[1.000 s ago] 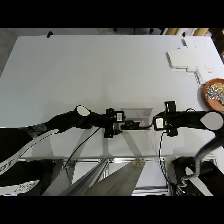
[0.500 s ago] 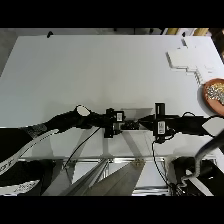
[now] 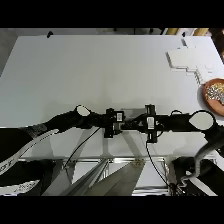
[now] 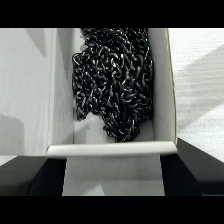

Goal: Fold the box and place the chain.

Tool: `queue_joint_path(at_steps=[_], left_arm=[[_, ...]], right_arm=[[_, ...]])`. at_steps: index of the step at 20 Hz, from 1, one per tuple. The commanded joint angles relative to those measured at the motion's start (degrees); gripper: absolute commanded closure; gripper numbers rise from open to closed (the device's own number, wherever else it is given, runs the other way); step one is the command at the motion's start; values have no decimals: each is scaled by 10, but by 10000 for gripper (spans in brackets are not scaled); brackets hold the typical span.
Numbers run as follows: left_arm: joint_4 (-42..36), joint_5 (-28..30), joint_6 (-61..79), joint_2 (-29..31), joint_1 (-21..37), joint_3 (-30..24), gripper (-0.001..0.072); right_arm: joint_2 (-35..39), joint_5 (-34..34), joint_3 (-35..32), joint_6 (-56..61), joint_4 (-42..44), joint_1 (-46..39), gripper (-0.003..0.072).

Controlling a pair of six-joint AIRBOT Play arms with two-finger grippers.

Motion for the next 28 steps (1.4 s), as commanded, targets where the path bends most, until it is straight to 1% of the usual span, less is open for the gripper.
queue_joint_path(at_steps=[1, 3, 5, 8, 10, 15, 16, 19, 22, 28], left_arm=[[0, 0, 0, 0, 0, 0, 397], [0, 0, 0, 0, 0, 0, 397], [0, 0, 0, 0, 0, 0, 397], [0, 0, 0, 0, 0, 0, 397], [0, 0, 0, 0, 0, 0, 397], [0, 0, 0, 0, 0, 0, 397], [0, 0, 0, 0, 0, 0, 397], [0, 0, 0, 0, 0, 0, 397], [0, 0, 0, 0, 0, 0, 397], [0, 0, 0, 0, 0, 0, 397]], right_arm=[[-7, 35, 33, -2, -95, -29, 485], [-6, 70, 50, -2, -123, -87, 485], [-3, 87, 52, 0, -123, -137, 485], [-3, 97, 52, 14, -180, -186, 485], [-15, 89, 50, 46, -219, -189, 487], [-92, 63, 22, 43, -229, -189, 487], [-102, 54, 17, 27, -230, -189, 487], [-132, 34, -2, -40, -228, -189, 487], [-153, -7, -7, -44, -226, -189, 487], [-185, -11, -7, -64, -192, -189, 487]])
